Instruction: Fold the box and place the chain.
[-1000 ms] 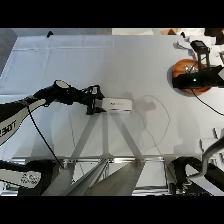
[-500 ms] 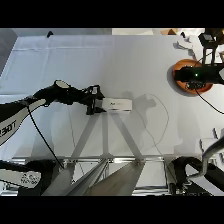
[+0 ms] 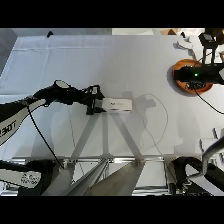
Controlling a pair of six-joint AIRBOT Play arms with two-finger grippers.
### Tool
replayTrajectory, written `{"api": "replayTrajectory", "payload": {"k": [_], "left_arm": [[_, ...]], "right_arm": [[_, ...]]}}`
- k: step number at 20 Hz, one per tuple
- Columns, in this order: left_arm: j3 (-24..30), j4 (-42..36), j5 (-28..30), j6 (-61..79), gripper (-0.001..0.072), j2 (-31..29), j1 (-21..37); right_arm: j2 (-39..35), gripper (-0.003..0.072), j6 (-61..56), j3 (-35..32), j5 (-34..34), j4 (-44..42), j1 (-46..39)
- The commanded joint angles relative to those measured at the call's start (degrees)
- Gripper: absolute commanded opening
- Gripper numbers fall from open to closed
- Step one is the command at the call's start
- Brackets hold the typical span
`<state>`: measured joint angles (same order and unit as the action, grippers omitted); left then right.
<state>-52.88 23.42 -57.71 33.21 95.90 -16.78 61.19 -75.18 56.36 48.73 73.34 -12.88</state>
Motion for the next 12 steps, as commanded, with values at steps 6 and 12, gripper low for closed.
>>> {"api": "replayTrajectory", "payload": {"k": [6, 12], "left_arm": [[0.0, -0.3, -1.8, -0.2, 0.0328, 0.0, 0.0], [0.0, -0.3, -5.7, -0.2, 0.0324, 0.0, 0.0]], "right_arm": [[-0.1, 0.0011, 0.0, 0.1, 0.0, -0.1, 0.0], [-0.1, 0.0011, 0.0, 0.1, 0.0, -0.1, 0.0]]}}
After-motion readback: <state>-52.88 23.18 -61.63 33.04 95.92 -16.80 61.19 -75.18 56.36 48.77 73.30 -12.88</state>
